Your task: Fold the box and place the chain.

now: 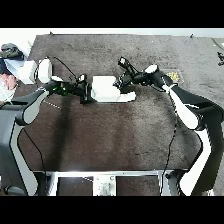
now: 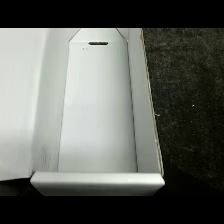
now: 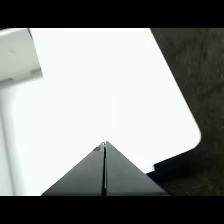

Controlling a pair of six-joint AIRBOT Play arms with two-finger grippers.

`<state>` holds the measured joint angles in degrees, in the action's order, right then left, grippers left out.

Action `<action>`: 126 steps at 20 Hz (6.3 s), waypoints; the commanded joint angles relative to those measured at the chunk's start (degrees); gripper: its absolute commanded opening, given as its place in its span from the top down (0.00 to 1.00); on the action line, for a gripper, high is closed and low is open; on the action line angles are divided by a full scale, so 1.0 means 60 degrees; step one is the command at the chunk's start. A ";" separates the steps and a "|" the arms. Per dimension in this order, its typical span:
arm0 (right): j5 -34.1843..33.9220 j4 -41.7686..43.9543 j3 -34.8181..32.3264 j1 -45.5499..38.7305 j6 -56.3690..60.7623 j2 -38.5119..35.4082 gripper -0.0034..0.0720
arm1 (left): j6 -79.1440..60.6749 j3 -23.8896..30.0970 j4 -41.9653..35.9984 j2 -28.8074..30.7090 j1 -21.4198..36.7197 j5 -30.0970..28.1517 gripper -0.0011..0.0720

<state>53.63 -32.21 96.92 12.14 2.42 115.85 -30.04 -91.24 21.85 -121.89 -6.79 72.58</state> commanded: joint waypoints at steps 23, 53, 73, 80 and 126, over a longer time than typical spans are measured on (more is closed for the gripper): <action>0.2856 -0.2368 -0.0980 -0.0528 -0.0120 -0.1741 0.00 | -0.0033 0.0000 0.0004 0.0007 0.0011 -0.0011 0.23; 0.0652 -0.2284 -0.1038 0.0576 -0.0474 -0.1053 0.51 | -0.0036 0.0000 0.0004 0.0007 0.0011 -0.0015 0.23; 0.0492 -0.2262 -0.1038 0.0787 -0.1129 -0.0896 0.69 | -0.0036 0.0000 0.0004 0.0007 0.0011 -0.0011 0.23; 0.0597 -0.2244 -0.1038 0.0787 -0.1126 -0.0772 0.38 | -0.0033 0.0000 0.0004 0.0007 0.0011 -0.0011 0.23; 0.1993 0.1264 -0.2860 -0.1228 0.7883 -0.1231 0.93 | -0.0036 0.0000 0.0004 0.0007 0.0011 -0.0015 0.23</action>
<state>64.27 -27.83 78.67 3.75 51.40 108.68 -30.11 -91.24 21.85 -121.89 -6.76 72.49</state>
